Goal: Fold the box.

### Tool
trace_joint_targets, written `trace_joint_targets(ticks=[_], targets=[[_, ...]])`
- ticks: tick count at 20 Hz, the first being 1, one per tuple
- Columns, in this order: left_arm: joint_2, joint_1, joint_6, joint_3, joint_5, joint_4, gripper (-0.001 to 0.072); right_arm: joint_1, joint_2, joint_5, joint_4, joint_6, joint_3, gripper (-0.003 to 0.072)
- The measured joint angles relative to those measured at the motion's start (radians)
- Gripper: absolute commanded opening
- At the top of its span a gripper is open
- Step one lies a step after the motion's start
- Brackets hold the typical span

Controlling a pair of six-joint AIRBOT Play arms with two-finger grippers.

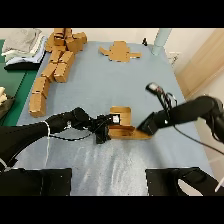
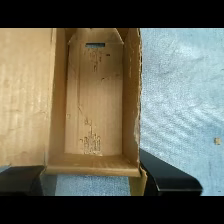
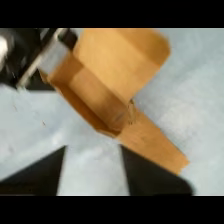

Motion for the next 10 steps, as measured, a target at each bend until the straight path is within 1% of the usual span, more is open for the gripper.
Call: trace_joint_targets(ticks=[1,3,5,8,10], targets=[[0.000,0.000,0.000,0.000,0.000,0.000,0.0514,-0.001,0.019,0.005,-0.016,-0.070,-0.039,0.0687],[0.000,0.000,0.000,0.000,0.000,0.000,0.0514,-0.001,0.036,0.048,-0.043,-0.229,-0.108,0.0687],[0.000,0.000,0.000,0.000,0.000,0.000,0.0514,-0.001,0.028,0.121,-0.057,-0.380,-0.151,0.0687],[0.000,0.000,0.000,0.000,0.000,0.000,0.0514,-0.002,-0.021,0.223,-0.055,-0.564,-0.182,0.0687],[0.000,0.000,0.000,0.000,0.000,0.000,0.0514,-0.001,-0.063,0.263,-0.034,-0.646,-0.191,0.0686]])
